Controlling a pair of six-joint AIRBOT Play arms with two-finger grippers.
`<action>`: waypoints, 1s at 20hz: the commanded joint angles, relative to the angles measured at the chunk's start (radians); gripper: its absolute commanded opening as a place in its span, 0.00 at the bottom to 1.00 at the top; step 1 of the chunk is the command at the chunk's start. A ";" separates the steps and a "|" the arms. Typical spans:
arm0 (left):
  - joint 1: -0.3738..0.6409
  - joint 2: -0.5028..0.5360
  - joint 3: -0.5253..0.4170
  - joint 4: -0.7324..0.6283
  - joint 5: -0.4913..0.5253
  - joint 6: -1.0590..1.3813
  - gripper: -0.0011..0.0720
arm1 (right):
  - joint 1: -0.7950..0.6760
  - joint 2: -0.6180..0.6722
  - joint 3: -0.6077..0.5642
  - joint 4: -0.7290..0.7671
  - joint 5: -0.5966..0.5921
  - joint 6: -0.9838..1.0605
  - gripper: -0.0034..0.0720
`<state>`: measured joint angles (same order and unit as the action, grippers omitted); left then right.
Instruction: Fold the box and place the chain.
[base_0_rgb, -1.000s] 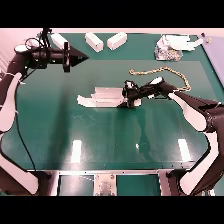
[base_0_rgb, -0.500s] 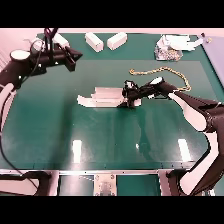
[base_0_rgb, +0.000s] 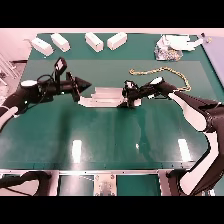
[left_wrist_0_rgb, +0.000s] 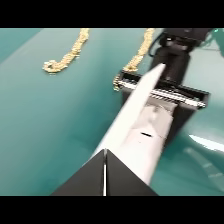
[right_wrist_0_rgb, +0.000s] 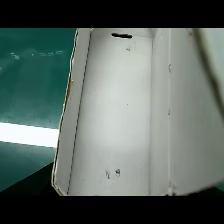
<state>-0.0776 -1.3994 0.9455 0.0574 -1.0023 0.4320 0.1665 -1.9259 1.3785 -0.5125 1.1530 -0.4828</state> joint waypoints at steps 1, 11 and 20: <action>-0.002 0.001 -0.058 0.017 -0.053 0.074 0.03 | 0.000 0.000 0.000 0.000 0.000 0.000 0.82; -0.002 -0.226 0.093 -0.020 -0.102 0.085 0.03 | 0.000 0.000 0.000 0.000 0.000 0.000 0.82; -0.002 -0.347 0.313 -0.018 -0.074 0.050 0.03 | 0.000 0.000 0.000 0.000 0.000 0.000 0.82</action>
<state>-0.0799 -1.7115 1.1866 0.0376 -1.0920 0.4969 0.1665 -1.9259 1.3785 -0.5125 1.1530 -0.4828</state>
